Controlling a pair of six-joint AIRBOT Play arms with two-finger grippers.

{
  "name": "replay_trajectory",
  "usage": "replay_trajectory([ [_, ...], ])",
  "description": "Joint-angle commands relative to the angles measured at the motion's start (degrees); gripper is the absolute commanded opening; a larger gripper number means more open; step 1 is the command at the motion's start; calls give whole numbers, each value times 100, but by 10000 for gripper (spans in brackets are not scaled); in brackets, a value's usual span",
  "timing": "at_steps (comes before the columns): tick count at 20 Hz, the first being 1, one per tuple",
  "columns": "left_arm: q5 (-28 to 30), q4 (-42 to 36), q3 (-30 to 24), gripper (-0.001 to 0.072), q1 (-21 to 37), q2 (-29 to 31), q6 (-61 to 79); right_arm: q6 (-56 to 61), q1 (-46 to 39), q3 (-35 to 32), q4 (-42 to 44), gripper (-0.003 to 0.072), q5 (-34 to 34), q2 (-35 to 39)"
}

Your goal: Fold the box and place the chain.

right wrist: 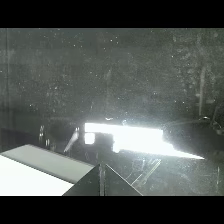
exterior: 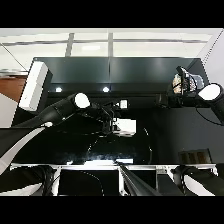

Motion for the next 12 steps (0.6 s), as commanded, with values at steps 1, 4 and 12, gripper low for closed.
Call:
replay_trajectory([
  [1, -103, 28, 7, 714, -2, -20, -2, 2, -2, 4, 0, 38, -22, 0],
  [4, -94, 42, 7, 714, -2, -92, -2, 7, -2, 4, 2, 38, -35, 0],
  [12, -28, 44, 7, 715, -2, -96, 0, 4, -2, 4, 0, 38, -37, 0],
])
